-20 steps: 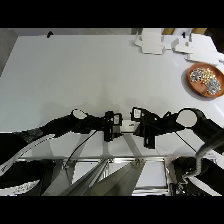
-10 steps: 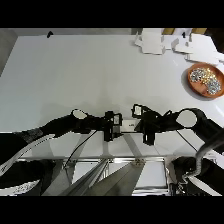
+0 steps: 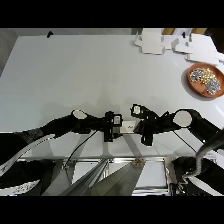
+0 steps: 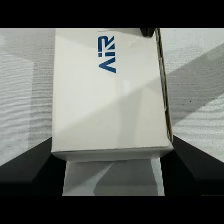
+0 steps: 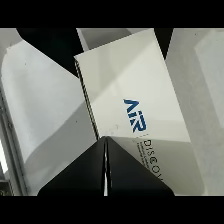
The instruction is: Fold the box and place the chain.
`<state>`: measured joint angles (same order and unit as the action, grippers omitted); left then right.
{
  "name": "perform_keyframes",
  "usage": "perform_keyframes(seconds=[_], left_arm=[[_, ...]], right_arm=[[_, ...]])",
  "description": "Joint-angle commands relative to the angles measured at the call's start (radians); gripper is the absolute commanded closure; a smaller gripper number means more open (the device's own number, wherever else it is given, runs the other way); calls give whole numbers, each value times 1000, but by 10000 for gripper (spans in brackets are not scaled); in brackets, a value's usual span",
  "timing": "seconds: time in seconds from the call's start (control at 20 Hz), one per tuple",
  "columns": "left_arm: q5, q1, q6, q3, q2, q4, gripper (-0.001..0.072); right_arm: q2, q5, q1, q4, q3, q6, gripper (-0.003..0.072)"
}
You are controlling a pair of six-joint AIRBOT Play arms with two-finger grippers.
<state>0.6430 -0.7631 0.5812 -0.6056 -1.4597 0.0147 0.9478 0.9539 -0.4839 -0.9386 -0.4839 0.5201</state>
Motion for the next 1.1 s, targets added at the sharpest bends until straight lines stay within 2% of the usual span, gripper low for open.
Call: perform_keyframes(seconds=[0.0,0.2,0.4,0.55,0.75,0.85,1.05], left_arm=[[0,1,-2,0,0,-6,501],[0,1,-2,0,0,-5,501],[0,1,-2,0,0,-5,501],[0,1,-2,0,0,-6,501],[0,1,-2,0,0,-5,501],[0,1,-2,0,0,-6,501],[0,1,-2,0,0,-6,501]], right_arm=[[5,-5,0,-11,15,7,667],[-2,-4,0,-12,10,13,667],[-53,3,0,-91,-55,140,666],[-81,32,0,-319,-126,478,666],[-81,190,1,-708,-168,868,667],[-80,217,60,-821,-167,979,667],[-29,229,361,-806,-163,980,667]])
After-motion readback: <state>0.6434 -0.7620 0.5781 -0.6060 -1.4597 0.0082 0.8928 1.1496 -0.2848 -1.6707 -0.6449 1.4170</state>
